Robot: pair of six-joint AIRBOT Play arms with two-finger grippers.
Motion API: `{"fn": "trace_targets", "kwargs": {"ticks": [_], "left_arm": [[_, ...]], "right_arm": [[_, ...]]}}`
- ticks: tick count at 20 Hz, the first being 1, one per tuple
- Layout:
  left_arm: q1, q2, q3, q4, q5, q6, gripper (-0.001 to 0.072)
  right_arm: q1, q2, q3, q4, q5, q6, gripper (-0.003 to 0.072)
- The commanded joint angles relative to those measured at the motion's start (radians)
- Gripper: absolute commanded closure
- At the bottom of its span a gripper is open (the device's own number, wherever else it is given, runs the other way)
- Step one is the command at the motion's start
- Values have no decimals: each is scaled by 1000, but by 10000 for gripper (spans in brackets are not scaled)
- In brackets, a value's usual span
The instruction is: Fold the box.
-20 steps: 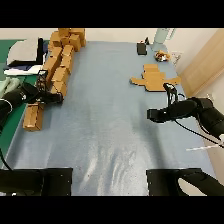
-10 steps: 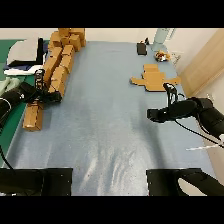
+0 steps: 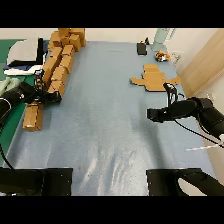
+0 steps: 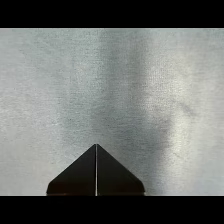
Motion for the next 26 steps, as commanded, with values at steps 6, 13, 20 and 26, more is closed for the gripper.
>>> {"fn": "trace_targets", "kwargs": {"ticks": [6, 13, 20, 26], "left_arm": [[14, 36, 118, 35, -336, -18, -11], [14, 52, 351, 139, -583, -139, -11], [12, 52, 542, 74, -786, -151, 695], [-185, 76, 556, 42, -769, -174, 700]], "right_arm": [[0, 0, 1, 1, 0, 0, 683], [0, 0, 0, 28, -8, -3, 683], [0, -2, 2, 41, -5, -3, 683], [2, -180, 167, 170, -26, -74, 683]]}}
